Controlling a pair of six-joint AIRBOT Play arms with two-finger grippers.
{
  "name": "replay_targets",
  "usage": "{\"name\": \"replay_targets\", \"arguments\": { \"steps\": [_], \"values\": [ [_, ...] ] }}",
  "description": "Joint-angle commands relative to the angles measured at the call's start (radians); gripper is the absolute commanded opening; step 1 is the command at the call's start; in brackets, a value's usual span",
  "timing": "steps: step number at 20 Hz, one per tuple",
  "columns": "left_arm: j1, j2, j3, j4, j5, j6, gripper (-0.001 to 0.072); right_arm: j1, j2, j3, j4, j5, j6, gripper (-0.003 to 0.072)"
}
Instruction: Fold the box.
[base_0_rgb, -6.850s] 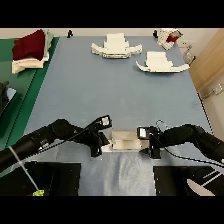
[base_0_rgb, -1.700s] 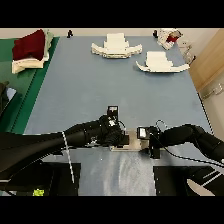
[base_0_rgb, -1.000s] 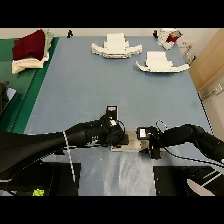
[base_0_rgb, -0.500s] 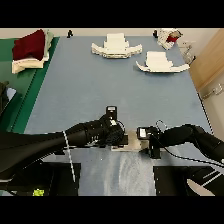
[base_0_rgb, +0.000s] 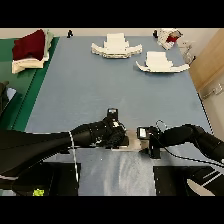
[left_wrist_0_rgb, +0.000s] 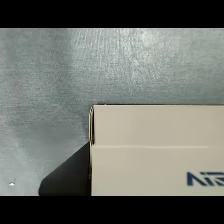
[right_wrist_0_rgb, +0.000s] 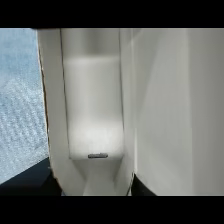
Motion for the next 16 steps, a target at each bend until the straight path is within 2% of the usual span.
{"name": "replay_targets", "arguments": {
  "steps": [1, 4, 5, 6, 7, 12, 16],
  "values": [
    [0.000, -0.004, 0.000, 0.006, 0.015, 0.001, 0.0040, 0.000, 0.001, 0.000, 0.000, 0.000, -0.001, 0.0489],
    [0.000, -0.004, 0.000, -0.005, 0.015, 0.002, 0.0046, 0.000, 0.001, 0.000, 0.000, 0.000, -0.001, 0.0489],
    [0.000, -0.004, 0.000, -0.010, 0.016, 0.003, 0.0186, 0.000, 0.001, 0.000, 0.000, 0.000, -0.001, 0.0489],
    [0.000, -0.004, 0.000, -0.014, 0.015, 0.002, 0.0435, 0.000, 0.001, 0.000, 0.000, 0.000, -0.001, 0.0489],
    [0.000, -0.003, 0.001, -0.014, 0.015, 0.000, 0.0490, 0.000, 0.001, 0.000, 0.000, 0.000, -0.001, 0.0489],
    [0.000, 0.043, 0.043, -0.013, -0.018, 0.085, 0.0491, 0.000, 0.001, 0.000, 0.000, 0.000, -0.001, 0.0489],
    [0.000, 0.192, 0.045, -0.010, -0.162, 0.095, 0.0491, 0.000, 0.001, 0.000, 0.000, 0.000, -0.001, 0.0489]
  ]
}}
